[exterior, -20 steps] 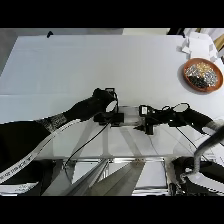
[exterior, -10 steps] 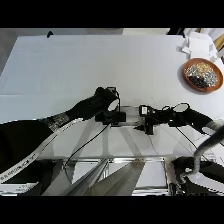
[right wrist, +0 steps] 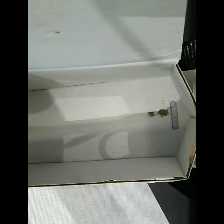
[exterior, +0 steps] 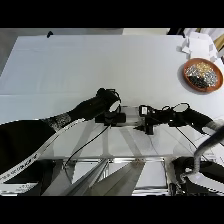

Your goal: Fold the box and place the chain.

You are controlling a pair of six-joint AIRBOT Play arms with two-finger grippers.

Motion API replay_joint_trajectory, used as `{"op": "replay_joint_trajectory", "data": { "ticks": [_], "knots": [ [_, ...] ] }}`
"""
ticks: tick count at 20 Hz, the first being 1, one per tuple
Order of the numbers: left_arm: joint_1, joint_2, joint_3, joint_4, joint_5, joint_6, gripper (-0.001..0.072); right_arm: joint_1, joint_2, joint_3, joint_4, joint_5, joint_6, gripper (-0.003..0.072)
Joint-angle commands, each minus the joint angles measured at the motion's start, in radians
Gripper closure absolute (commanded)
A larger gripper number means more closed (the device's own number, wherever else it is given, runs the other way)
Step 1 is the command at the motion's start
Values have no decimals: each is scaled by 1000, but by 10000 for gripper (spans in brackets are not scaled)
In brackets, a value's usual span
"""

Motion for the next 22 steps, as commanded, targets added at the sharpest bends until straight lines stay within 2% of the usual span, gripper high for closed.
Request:
{"op": "replay_joint_trajectory", "data": {
  "ticks": [1,3,4,5,7,8,10,13,16,18,22],
  "knots": [
    [0,-1,0,2,-2,0,707,0,1,0,0,0,0,306],
    [1,-1,0,1,-2,0,706,0,1,0,0,0,0,306],
    [2,0,0,0,-2,0,683,0,1,0,0,0,0,306],
    [2,2,0,-2,-3,0,605,0,1,0,0,0,0,306],
    [9,11,0,-4,-4,9,376,0,1,0,0,0,0,306],
    [14,16,0,-4,-9,19,291,0,1,0,0,0,0,306],
    [21,27,0,-3,-22,42,203,0,1,0,0,0,0,306],
    [36,53,0,-5,-27,92,198,0,1,0,0,0,0,306],
    [63,93,0,-3,-52,251,198,0,1,0,0,0,0,306],
    [91,132,0,-3,-72,419,197,0,1,0,0,0,0,306],
    [159,217,0,-21,-153,903,196,0,1,0,0,0,0,306]
  ]
}}
